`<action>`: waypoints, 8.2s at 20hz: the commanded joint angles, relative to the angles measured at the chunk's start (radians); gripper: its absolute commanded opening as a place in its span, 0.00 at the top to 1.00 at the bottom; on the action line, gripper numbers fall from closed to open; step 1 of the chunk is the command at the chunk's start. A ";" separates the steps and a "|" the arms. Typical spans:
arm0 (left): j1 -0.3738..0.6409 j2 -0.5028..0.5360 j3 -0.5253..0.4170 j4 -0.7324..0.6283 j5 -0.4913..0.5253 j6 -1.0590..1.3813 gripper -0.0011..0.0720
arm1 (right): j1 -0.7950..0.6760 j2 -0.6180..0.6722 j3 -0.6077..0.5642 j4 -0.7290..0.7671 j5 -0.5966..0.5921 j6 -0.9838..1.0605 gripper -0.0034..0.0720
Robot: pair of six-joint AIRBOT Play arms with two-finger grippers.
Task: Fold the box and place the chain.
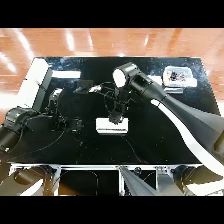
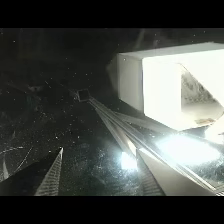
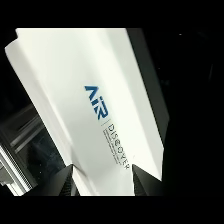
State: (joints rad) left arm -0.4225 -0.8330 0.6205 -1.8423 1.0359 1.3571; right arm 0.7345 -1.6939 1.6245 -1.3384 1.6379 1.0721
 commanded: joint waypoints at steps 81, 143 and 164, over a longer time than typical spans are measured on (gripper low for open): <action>0.054 -0.041 0.037 -0.026 -0.040 0.118 0.23 | 0.019 0.579 -1.002 0.511 -1.241 1.115 0.92; 0.069 -0.116 0.159 -0.190 -0.016 0.514 0.23 | -0.606 0.558 -0.988 0.972 -0.484 0.162 0.92; 0.050 -0.641 0.634 -0.288 0.293 1.444 0.12 | -0.888 0.584 -0.989 0.600 -0.361 0.237 0.92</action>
State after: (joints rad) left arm -0.3485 -1.4704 1.2518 -2.1197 1.3506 2.6961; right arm -0.1524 -1.1107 0.6350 -0.7357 1.2968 1.3090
